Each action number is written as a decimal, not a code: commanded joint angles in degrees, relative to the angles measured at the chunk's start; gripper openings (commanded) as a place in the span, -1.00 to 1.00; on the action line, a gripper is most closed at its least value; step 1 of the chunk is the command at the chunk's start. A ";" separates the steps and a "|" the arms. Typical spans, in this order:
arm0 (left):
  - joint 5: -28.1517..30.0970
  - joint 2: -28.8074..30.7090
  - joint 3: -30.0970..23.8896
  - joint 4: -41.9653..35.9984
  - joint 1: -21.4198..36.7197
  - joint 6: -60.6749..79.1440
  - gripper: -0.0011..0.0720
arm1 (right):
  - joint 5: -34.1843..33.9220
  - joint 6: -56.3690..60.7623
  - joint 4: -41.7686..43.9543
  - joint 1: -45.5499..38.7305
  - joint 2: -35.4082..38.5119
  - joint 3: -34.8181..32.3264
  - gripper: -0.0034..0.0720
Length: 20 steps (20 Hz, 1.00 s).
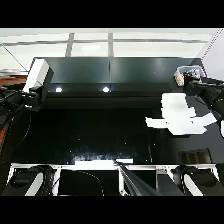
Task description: Fold the box and place the chain.
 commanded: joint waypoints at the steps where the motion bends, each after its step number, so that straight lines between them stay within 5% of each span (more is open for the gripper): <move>1: 0.02 0.04 0.04 0.00 0.02 0.02 0.72 | 0.00 0.02 0.00 0.02 -0.04 0.04 0.96; 11: 0.20 0.04 0.04 0.02 0.02 0.02 0.72 | 0.00 0.00 0.00 0.02 -0.02 0.04 0.96; 13: 7.08 -0.66 0.04 0.00 0.02 0.00 0.72 | -0.02 0.02 0.02 0.02 -0.04 0.04 0.96; 15: 13.51 -0.96 0.04 -5.92 -0.09 -0.04 0.72 | -0.46 0.07 0.50 0.04 -0.04 0.04 0.96; 20: 16.37 -2.14 0.04 -18.86 -0.09 -0.02 0.72 | -3.78 0.04 2.16 0.02 -0.04 0.04 0.96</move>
